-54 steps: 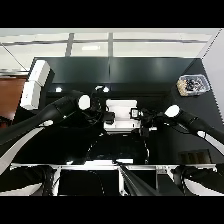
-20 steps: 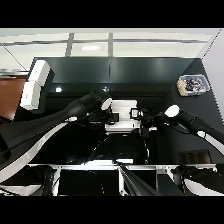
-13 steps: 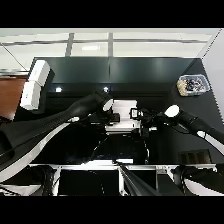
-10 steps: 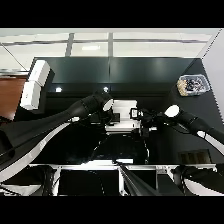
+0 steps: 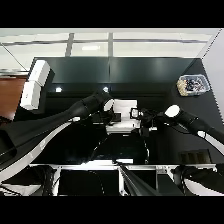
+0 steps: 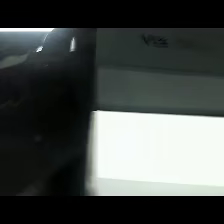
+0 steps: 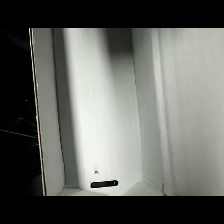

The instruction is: Fold the box and place the chain.

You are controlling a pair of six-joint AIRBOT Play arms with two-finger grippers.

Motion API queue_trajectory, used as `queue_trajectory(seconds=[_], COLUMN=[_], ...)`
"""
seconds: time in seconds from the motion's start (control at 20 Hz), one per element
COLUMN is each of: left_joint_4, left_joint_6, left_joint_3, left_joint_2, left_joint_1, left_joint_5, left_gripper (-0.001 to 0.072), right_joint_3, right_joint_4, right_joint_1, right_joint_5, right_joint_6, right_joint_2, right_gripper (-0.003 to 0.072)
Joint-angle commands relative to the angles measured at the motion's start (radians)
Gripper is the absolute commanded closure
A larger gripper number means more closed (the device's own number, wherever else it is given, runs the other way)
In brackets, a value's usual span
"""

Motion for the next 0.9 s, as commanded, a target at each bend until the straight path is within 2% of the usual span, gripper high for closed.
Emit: queue_trajectory(seconds=[0.0, 0.1, 0.15, 0.2, 0.25, 0.3, 0.35, 0.5, 0.55, 0.6, 0.65, 0.75, 0.85], left_joint_4=[0.003, 0.003, 0.004, 0.005, 0.005, 0.008, 0.008, 0.019, 0.02, 0.023, 0.028, 0.037, 0.045], left_joint_6=[0.006, 0.006, 0.006, 0.006, 0.011, 0.011, 0.015, 0.021, 0.034, 0.04, 0.039, 0.04, 0.04], left_joint_3=[0.002, 0.002, 0.002, 0.002, 0.002, 0.002, 0.002, 0.005, 0.01, 0.016, 0.023, 0.033, 0.032], left_joint_2=[0.001, 0.001, 0.001, 0.001, 0.001, 0.001, 0.001, 0.001, 0.001, 0.001, 0.001, 0.001, 0.001], left_joint_1=[0.001, 0.001, 0.001, 0.001, 0.001, 0.001, 0.001, 0.0, 0.0, 0.002, 0.005, 0.008, 0.008], left_joint_5=[-0.016, -0.018, -0.018, -0.018, -0.017, -0.018, -0.018, -0.022, -0.023, -0.029, -0.031, -0.031, -0.032], left_gripper=[0.0327, 0.0328, 0.0364, 0.0494, 0.0596, 0.0653, 0.0683, 0.0683, 0.0683, 0.0683, 0.0683, 0.0683, 0.0683], right_joint_3=[0.0, 0.0, 0.0, 0.0, 0.0, 0.0, 0.0, 0.0, 0.0, 0.0, 0.0, 0.001, 0.001], right_joint_4=[-0.002, -0.002, -0.002, -0.002, -0.002, -0.002, -0.002, -0.002, -0.002, -0.003, -0.008, -0.057, -0.152], right_joint_1=[0.0, 0.0, 0.0, 0.0, 0.0, 0.0, 0.0, 0.0, 0.0, 0.0, 0.0, -0.009, -0.014], right_joint_5=[0.001, 0.001, 0.001, 0.001, 0.002, 0.001, 0.001, 0.002, 0.0, -0.019, -0.043, -0.027, 0.037], right_joint_6=[-0.004, -0.004, -0.004, -0.004, -0.004, -0.004, -0.004, -0.003, 0.007, 0.069, 0.122, 0.19, 0.23], right_joint_2=[0.0, 0.0, 0.0, 0.0, 0.0, 0.0, 0.0, 0.0, 0.001, 0.005, 0.014, 0.049, 0.089], right_gripper=[0.0517, 0.0518, 0.0517, 0.0517, 0.0517, 0.0518, 0.0517, 0.0516, 0.0457, 0.0106, -0.0034, -0.0034, -0.0034])
